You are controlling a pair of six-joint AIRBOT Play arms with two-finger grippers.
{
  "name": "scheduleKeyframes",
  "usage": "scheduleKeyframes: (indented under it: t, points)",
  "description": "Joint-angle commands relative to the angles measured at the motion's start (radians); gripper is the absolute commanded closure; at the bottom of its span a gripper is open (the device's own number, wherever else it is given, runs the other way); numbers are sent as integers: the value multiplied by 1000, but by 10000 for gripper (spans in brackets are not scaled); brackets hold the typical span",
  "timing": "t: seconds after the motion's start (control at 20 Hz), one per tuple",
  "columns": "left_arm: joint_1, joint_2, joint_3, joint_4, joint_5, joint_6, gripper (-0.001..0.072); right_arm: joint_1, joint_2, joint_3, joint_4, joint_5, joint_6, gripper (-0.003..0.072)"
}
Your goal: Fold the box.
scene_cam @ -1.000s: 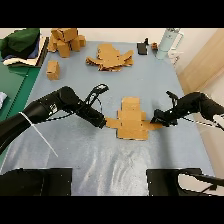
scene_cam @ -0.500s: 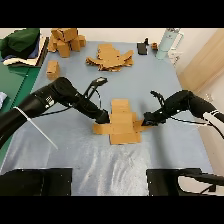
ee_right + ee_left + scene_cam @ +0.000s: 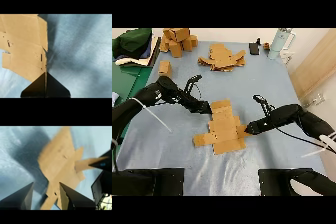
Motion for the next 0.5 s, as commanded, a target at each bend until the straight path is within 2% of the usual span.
scheduleKeyframes:
  t: [0.0,0.1,0.25,0.45]
  points:
    - [33,-121,14,-89,23,70,198,22,57,-38,0,20,-2,687]
    - [24,-183,26,-154,-8,109,198,22,59,-38,-3,21,-3,686]
    - [3,-246,42,-319,-94,246,199,22,57,-38,-4,30,-3,686]
    - [-34,-285,65,-330,-208,264,200,22,57,-38,-38,47,-3,687]
